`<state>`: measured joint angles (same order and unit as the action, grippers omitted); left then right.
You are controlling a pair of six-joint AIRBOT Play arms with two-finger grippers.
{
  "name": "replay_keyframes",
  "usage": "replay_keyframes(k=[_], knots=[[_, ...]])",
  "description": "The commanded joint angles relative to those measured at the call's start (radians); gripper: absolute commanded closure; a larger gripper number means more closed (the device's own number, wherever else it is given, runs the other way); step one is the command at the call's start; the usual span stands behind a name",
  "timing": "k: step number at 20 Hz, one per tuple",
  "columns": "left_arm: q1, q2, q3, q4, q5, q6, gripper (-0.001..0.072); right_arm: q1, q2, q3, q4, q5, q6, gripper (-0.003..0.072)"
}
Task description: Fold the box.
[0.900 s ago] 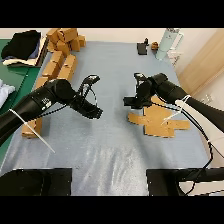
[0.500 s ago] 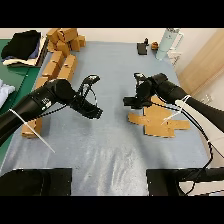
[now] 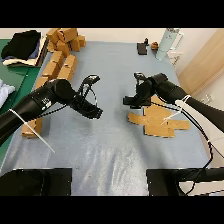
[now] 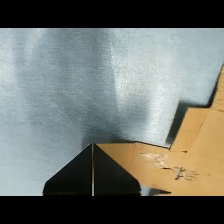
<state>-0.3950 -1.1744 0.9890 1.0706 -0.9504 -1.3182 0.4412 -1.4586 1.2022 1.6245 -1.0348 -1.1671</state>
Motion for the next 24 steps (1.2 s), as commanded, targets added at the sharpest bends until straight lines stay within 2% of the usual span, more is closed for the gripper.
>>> replay_keyframes(k=[1, 2, 3, 5, 6, 7, 8, 9, 13, 18, 21, 24], knots=[[-0.001, 0.000, 0.000, 0.000, 0.012, 0.001, 0.0695, 0.000, 0.000, 0.002, 0.069, 0.024, 0.035, 0.0677], [-0.004, 0.000, 0.000, 0.000, 0.060, 0.001, 0.0695, -0.006, 0.000, 0.014, 0.039, -0.046, 0.035, 0.0677], [-0.003, 0.000, 0.000, 0.003, 0.113, 0.002, 0.0695, -0.020, 0.000, 0.035, -0.058, -0.189, 0.035, 0.0670], [-0.003, 0.000, 0.000, 0.002, 0.175, 0.001, 0.0695, -0.083, 0.003, 0.056, -0.359, -0.555, 0.035, 0.0664], [-0.004, 0.000, 0.000, 0.003, 0.192, 0.002, 0.0695, -0.130, 0.006, 0.055, -0.444, -0.656, 0.022, 0.0655], [-0.004, 0.000, 0.000, 0.002, 0.201, 0.001, 0.0695, -0.188, 0.010, 0.055, -0.470, -0.707, -0.020, 0.0506], [-0.004, 0.000, 0.000, 0.001, 0.207, 0.001, 0.0695, -0.259, 0.013, 0.055, -0.458, -0.723, -0.046, 0.0331], [-0.004, 0.000, 0.000, 0.002, 0.210, 0.001, 0.0695, -0.331, 0.015, 0.055, -0.445, -0.719, -0.047, 0.0231], [-0.004, 0.000, 0.000, 0.000, 0.209, 0.001, 0.0695, -0.600, 0.016, 0.055, -0.413, -0.650, -0.120, 0.0226], [-0.004, 0.000, 0.000, -0.027, 0.209, 0.001, 0.0695, -0.957, 0.016, 0.019, 0.029, -0.535, -0.394, 0.0227], [-0.004, 0.000, 0.000, -0.066, 0.207, 0.001, 0.0694, -1.119, 0.010, -0.019, 0.138, -0.490, -0.503, 0.0226], [-0.004, 0.000, 0.000, -0.119, 0.207, 0.001, 0.0693, -1.212, -0.020, -0.058, 0.254, -0.496, -0.663, 0.0226]])
